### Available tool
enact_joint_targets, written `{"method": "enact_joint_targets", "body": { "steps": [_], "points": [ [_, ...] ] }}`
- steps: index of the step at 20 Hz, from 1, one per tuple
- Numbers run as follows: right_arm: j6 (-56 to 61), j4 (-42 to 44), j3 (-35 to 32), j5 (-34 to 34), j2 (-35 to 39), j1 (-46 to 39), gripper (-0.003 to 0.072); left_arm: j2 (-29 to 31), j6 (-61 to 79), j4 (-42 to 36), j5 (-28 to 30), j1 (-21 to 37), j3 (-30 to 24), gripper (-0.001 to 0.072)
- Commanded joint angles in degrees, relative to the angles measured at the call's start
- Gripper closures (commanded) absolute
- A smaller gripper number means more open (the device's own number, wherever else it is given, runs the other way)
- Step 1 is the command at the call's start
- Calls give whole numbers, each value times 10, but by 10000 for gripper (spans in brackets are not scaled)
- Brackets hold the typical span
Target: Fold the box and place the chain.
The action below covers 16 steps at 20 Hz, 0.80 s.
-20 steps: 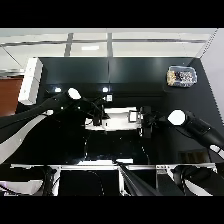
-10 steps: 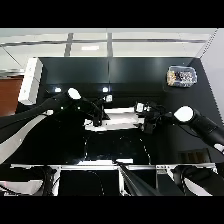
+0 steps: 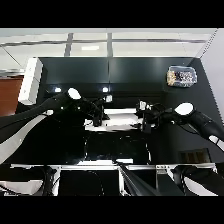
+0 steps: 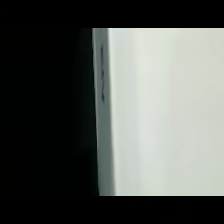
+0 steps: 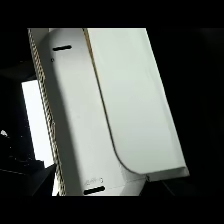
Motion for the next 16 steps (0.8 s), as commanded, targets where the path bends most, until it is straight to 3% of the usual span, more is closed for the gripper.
{"method": "enact_joint_targets", "body": {
  "steps": [1,16],
  "points": [
    [-25,10,0,16,-28,-2,34,0,0,0,1,0,1,685],
    [-10,-50,10,13,-89,12,34,-1,0,-1,1,-1,1,684]
  ]
}}
